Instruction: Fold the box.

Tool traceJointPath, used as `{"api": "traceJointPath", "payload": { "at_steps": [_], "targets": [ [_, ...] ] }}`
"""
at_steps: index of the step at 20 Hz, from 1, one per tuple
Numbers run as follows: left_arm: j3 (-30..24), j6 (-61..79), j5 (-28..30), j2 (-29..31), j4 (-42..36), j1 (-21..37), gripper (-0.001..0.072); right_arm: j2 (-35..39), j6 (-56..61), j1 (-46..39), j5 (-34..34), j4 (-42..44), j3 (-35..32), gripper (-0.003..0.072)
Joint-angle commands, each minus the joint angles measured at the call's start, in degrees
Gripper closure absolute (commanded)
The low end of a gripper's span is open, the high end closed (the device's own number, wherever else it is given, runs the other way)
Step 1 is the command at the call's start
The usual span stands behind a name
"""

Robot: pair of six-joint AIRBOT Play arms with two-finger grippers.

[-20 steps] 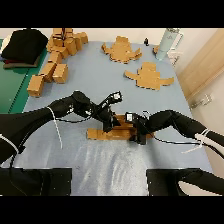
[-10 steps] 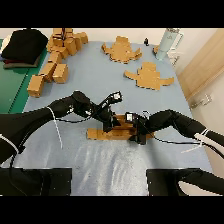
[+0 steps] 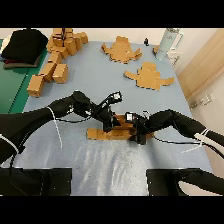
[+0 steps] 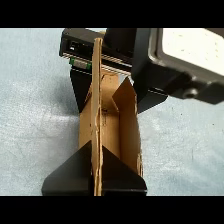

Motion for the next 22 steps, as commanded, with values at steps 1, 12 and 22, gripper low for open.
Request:
{"api": "traceJointPath", "payload": {
  "at_steps": [1, 12, 22],
  "targets": [
    [0.04, 0.02, 0.09, -0.04, -0.17, 0.00, 0.0694, -0.04, 0.02, 0.07, -0.26, 0.00, -0.04, 0.0158],
    [0.04, -6.43, 1.70, 0.70, 0.76, 1.11, 0.0093, -0.04, 0.02, 0.07, -0.24, 0.00, -0.04, 0.0158],
    [0.07, -48.59, -19.12, 12.02, 23.87, 7.10, 0.0429, -0.04, 0.02, 0.07, -0.28, -0.02, -0.04, 0.0158]
  ]
}}
